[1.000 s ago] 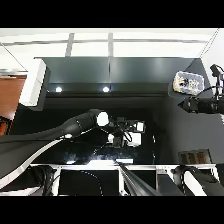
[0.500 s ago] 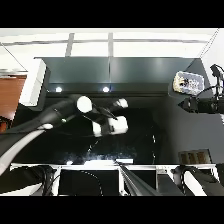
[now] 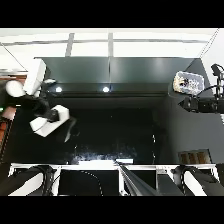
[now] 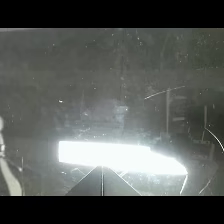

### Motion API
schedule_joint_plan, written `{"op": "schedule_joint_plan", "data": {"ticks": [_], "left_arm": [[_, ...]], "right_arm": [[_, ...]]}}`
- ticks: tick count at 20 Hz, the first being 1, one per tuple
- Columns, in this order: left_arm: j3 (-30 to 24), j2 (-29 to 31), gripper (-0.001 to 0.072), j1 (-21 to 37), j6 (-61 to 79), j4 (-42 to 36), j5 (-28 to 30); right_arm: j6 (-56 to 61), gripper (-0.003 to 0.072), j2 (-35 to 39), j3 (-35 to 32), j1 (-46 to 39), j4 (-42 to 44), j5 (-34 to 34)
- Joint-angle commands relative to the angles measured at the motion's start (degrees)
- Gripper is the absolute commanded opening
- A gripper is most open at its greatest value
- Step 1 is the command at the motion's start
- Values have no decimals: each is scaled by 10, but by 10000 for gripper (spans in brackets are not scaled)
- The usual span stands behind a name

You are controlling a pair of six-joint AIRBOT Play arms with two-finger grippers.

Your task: Fold the box and place the chain.

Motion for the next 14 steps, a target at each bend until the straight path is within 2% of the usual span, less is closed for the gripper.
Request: {"op": "schedule_joint_plan", "data": {"ticks": [1,4,7,11,14], "left_arm": [[-11,35,234,153,-29,20,-23],[-11,37,234,248,-27,21,-17],[-11,37,235,311,2,20,43],[-11,27,234,323,85,11,113],[-11,13,235,323,182,-66,131]], "right_arm": [[0,11,0,0,0,-1,-8],[0,11,0,0,0,-1,-8],[1,12,0,0,0,0,-8],[1,12,0,0,0,0,-8],[1,12,0,0,0,0,-12]]}}
